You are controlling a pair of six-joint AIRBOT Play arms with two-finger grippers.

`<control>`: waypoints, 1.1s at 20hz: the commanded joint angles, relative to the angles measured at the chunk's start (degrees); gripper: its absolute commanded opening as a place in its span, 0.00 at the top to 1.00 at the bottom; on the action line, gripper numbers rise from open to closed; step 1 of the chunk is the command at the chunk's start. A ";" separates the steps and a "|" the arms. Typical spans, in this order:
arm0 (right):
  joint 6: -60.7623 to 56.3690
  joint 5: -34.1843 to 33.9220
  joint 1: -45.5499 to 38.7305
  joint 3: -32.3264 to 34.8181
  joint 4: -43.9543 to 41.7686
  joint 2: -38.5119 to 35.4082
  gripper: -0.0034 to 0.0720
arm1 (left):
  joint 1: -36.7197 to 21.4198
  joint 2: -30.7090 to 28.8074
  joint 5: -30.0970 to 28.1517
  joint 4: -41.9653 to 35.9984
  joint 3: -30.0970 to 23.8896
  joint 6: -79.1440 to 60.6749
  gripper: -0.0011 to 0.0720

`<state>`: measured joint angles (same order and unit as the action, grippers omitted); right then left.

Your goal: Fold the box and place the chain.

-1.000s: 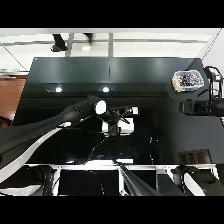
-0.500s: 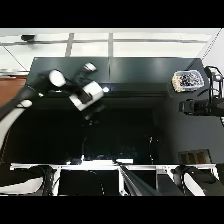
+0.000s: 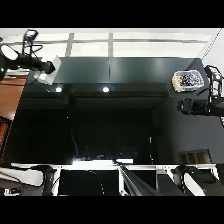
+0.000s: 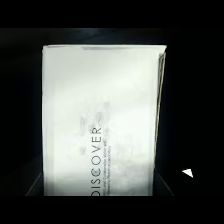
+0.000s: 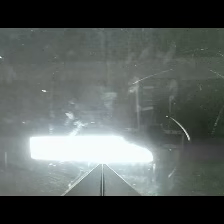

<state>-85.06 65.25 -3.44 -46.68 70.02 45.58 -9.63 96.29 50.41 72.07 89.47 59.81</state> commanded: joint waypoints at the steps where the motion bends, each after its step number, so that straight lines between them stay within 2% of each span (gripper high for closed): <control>1: 0.00 -0.11 0.00 0.02 -1.73 -0.04 0.93 | -5.79 11.52 5.25 0.83 13.99 5.07 0.60; 3: -0.02 -0.37 0.00 0.02 -2.38 -0.04 0.93 | -7.13 17.25 6.32 1.03 20.22 5.38 0.59; 6: -0.70 -1.09 0.02 0.02 -3.78 -0.04 0.93 | -8.04 24.00 6.23 1.22 26.60 5.40 0.58; 9: -0.66 -1.81 0.00 0.02 -3.76 -0.02 0.93 | -7.98 26.53 3.34 3.06 28.33 5.35 0.58; 10: -0.66 -2.19 0.00 0.02 -3.74 0.00 0.93 | -7.98 26.69 2.95 3.15 28.33 5.38 0.53; 12: -0.66 -2.97 0.00 0.02 -3.76 0.00 0.93 | -7.93 26.58 3.19 4.74 28.61 5.77 0.00; 14: -0.63 -2.75 0.00 0.02 -3.76 0.00 0.93 | -7.89 24.76 4.02 7.63 29.22 9.31 0.00; 16: 0.39 -2.91 0.07 0.02 -3.80 0.00 0.93 | -7.89 20.79 4.42 7.32 29.20 12.50 0.00; 17: 2.40 -3.63 0.94 0.02 -3.82 0.00 0.93 | -7.80 18.71 6.97 4.46 29.20 14.23 0.01; 19: 4.70 -10.47 5.49 0.02 -3.72 0.00 0.93 | -7.17 15.43 15.04 -0.04 29.20 14.21 0.02; 20: 5.31 -15.04 7.91 0.02 -3.08 0.00 0.93 | -6.71 13.88 19.50 -0.11 29.20 15.47 0.16; 21: 5.35 -18.21 9.51 0.02 -1.90 0.00 0.93 | -6.21 12.35 24.85 -0.24 29.20 17.75 0.57; 22: 5.35 -20.11 10.29 0.02 -0.44 0.00 0.93 | -5.57 10.75 30.60 -1.88 28.68 18.23 0.94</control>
<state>-81.34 53.63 3.09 -46.68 67.16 45.58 -16.27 111.20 67.13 73.54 118.43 74.43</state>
